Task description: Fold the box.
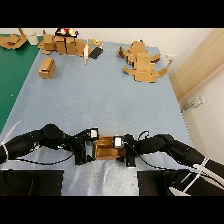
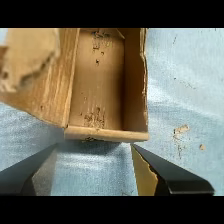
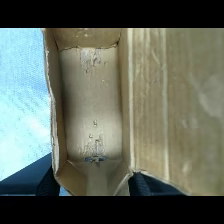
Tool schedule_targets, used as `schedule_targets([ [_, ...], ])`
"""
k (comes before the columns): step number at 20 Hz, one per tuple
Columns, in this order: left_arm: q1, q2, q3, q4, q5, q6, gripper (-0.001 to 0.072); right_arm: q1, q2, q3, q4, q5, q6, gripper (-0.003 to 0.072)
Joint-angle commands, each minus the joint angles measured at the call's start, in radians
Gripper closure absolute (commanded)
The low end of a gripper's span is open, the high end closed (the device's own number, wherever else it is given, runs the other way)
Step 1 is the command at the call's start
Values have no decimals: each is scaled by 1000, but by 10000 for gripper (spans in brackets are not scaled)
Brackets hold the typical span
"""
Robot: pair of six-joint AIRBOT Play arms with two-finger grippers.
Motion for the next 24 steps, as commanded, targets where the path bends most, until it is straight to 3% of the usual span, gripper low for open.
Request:
schedule_targets([
  [1,0,0,1,-3,-1,-18,11,-1,0,0,0,1,0,251],
  [12,0,0,2,-2,-10,-76,11,-1,0,0,-7,17,0,251],
  [16,-3,0,2,2,-26,75,10,-1,0,0,-7,16,0,251],
  [19,-35,0,2,18,5,74,11,-1,0,0,-7,16,0,251],
  [24,-106,0,2,27,141,62,10,-1,0,0,-7,16,0,251],
])
